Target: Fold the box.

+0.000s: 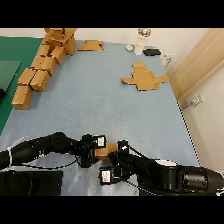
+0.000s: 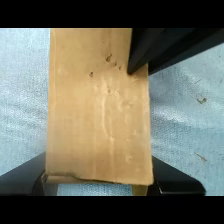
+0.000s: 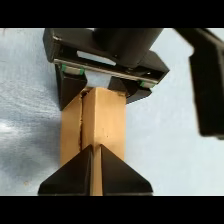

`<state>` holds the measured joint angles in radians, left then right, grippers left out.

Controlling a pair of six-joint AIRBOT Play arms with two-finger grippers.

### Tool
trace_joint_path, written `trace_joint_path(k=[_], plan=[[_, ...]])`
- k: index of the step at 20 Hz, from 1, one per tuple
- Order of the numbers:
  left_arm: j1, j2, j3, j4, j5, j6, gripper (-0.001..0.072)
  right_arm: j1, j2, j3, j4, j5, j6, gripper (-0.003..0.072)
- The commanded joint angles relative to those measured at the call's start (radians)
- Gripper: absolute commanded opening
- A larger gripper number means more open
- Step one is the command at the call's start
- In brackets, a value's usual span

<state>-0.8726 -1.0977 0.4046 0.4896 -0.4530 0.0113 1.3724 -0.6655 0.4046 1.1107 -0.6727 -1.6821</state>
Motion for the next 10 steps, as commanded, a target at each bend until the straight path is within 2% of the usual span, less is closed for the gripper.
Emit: trace_joint_path(k=[1, 7, 8, 9, 10], plan=[[0.000, 0.000, 0.000, 0.000, 0.000, 0.000, 0.0479, 0.001, -0.015, -0.003, 0.077, 0.000, 0.000, 0.0085], [0.000, 0.000, 0.000, 0.000, 0.000, 0.000, 0.0479, 0.001, -0.039, -0.005, 0.101, 0.000, 0.000, 0.0105], [0.000, 0.000, 0.000, 0.000, 0.000, 0.000, 0.0479, 0.001, -0.037, -0.002, 0.101, 0.003, 0.000, 0.0160], [0.000, 0.000, 0.000, 0.000, 0.000, 0.000, 0.0479, 0.001, -0.029, 0.006, 0.100, 0.002, 0.000, 0.0298], [0.000, 0.000, 0.000, 0.000, 0.000, 0.000, 0.0479, 0.001, -0.016, 0.017, 0.101, -0.002, 0.000, 0.0311]])
